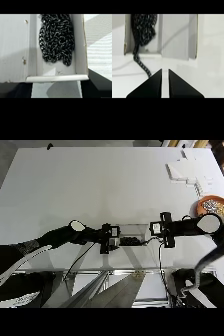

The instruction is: Fold the box and place the chain.

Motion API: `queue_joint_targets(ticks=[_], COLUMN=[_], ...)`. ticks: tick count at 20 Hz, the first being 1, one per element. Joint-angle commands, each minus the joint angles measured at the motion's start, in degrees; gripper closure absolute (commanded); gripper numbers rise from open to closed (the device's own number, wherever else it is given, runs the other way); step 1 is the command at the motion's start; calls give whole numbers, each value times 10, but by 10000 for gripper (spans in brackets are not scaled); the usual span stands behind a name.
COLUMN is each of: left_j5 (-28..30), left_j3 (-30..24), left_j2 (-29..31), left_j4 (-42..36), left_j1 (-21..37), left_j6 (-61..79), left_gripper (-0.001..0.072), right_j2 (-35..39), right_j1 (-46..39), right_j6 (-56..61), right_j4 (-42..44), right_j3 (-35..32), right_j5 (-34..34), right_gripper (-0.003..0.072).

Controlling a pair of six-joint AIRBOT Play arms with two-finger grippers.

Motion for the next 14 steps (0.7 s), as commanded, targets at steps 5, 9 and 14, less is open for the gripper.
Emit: queue_joint_targets(ticks=[5,9,14], left_j5=[0,0,0], left_j3=[0,0,0], left_j2=[0,0,0], left_j4=[0,0,0], left_j1=[0,0,0], left_j6=[0,0,0], left_gripper=[435,435,435], right_j2=[-19,-54,-90], right_j1=[-30,-9,12], right_j6=[-54,-55,-55], right_j4=[-42,-42,-42], right_j3=[-89,-93,-93], right_j5=[-58,-91,-122], right_gripper=[568,568,568])
